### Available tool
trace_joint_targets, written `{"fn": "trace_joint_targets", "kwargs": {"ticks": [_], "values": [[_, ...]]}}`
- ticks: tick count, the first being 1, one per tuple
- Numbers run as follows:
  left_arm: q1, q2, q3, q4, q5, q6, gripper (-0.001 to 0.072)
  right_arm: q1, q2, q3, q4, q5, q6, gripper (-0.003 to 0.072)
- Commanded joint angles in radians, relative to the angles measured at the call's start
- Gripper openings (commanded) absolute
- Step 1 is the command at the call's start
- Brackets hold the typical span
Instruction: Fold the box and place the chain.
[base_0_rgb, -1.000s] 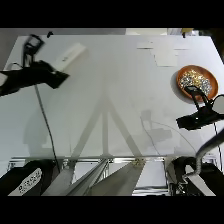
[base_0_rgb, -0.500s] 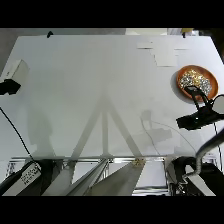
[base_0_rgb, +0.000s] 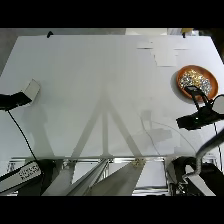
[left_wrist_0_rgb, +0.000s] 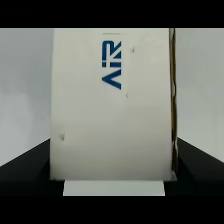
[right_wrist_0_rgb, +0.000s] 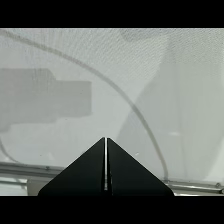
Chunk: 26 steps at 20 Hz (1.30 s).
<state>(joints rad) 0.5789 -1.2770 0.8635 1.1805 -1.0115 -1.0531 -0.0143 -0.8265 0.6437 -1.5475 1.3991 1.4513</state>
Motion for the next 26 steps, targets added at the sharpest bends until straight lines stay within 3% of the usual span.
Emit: {"fn": "trace_joint_targets", "kwargs": {"ticks": [1,3,4,6,7,13,17,20,21,23,26], "values": [[0.001,-0.037,-0.001,0.023,-0.072,-0.010,0.0290,0.000,0.000,0.000,0.000,0.000,0.000,0.0016],[-0.004,-0.037,-0.001,0.070,-0.102,-0.010,0.0417,0.000,0.000,0.000,0.000,0.000,0.000,0.0016],[-0.008,-0.037,-0.001,0.095,-0.122,-0.010,0.0428,0.000,0.000,0.000,0.000,0.000,0.000,0.0016],[-0.016,-0.036,-0.001,0.096,-0.138,-0.010,0.0656,0.000,0.000,0.000,0.000,0.001,0.000,0.0016],[-0.023,-0.035,-0.001,0.098,-0.138,-0.015,0.0695,0.000,0.000,0.000,0.000,0.000,0.000,0.0016],[-0.101,0.006,-0.001,0.187,-0.145,-0.124,0.0696,0.000,0.000,0.000,0.000,0.000,0.000,0.0016],[-0.197,0.204,-0.001,0.283,-0.145,-0.125,0.0695,0.000,0.000,0.000,0.000,0.000,0.000,0.0016],[-0.295,0.387,-0.001,0.283,-0.175,-0.125,0.0690,0.000,0.000,0.000,0.000,0.000,0.000,0.0016],[-0.322,0.436,-0.001,0.290,-0.203,-0.125,0.0646,0.000,0.000,0.000,0.000,0.000,0.000,0.0016],[-0.347,0.488,-0.001,0.322,-0.278,-0.126,0.0441,0.000,0.000,0.000,0.000,0.000,0.000,0.0016],[-0.362,0.510,-0.003,0.310,-0.381,-0.180,0.0330,0.000,0.000,0.000,0.000,0.000,0.000,0.0016]]}}
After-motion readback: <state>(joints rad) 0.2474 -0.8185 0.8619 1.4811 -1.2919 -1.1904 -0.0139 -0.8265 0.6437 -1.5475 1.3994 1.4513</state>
